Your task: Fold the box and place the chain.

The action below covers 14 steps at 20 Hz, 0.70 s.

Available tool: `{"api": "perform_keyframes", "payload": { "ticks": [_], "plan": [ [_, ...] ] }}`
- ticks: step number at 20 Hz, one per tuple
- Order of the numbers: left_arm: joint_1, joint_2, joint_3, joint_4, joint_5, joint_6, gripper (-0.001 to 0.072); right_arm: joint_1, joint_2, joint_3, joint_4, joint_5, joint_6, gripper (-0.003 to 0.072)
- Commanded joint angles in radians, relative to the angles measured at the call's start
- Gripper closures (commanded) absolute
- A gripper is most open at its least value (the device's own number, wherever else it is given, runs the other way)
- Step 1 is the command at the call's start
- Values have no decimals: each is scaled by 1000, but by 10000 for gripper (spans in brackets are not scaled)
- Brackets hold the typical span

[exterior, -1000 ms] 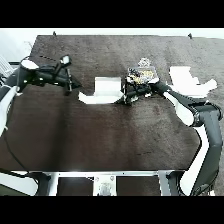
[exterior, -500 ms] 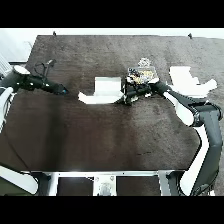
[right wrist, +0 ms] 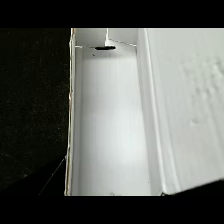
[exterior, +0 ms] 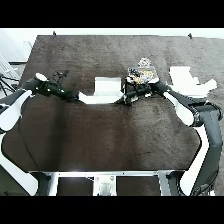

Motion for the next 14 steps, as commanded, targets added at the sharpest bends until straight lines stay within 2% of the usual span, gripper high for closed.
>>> {"api": "perform_keyframes", "payload": {
  "ticks": [1, 6, 7, 14],
  "plan": [
    [-46, -12, 1, -66, 16, -11, 690, -1, 0, 0, 0, 0, 0, 180],
    [-60, -12, 1, -214, -2, 82, 686, -1, 0, 0, 0, 0, 0, 180],
    [-57, -12, 1, -238, -8, 93, 524, -1, 0, 0, 0, 0, 0, 180],
    [-36, -5, 1, -325, -60, 158, 518, -1, 0, 0, 0, 0, 0, 180]
  ]
}}
